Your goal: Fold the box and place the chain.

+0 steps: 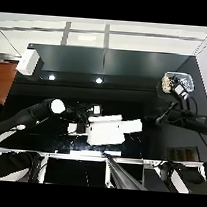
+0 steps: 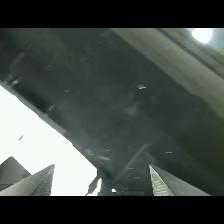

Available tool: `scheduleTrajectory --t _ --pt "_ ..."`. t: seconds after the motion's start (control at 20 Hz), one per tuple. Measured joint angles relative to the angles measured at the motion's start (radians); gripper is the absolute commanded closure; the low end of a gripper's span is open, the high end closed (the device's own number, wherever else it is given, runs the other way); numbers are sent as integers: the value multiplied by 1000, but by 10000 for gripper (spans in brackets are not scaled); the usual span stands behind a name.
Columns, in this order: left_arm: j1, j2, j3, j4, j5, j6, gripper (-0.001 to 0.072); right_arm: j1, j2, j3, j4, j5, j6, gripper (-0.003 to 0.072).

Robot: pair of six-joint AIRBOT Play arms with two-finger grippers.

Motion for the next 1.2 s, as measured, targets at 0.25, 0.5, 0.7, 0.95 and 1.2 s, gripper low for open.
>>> scheduleTrajectory --t 0.25,0.5,0.7,0.95,1.2 --pt "0 -16 8 -11 -37 62 677 54 -1 -123 89 -23 -150 -10" --pt "0 -31 10 -12 -50 80 677 238 -4 -179 54 -114 -194 -10" --pt "0 -36 10 -11 -54 84 677 403 -33 -191 -29 -191 -204 -10" --pt "0 -37 10 -10 -55 84 677 555 -119 -193 -60 -233 -221 -10" --pt "0 -37 10 -8 -55 84 677 639 -174 -192 -14 -280 -234 -9"
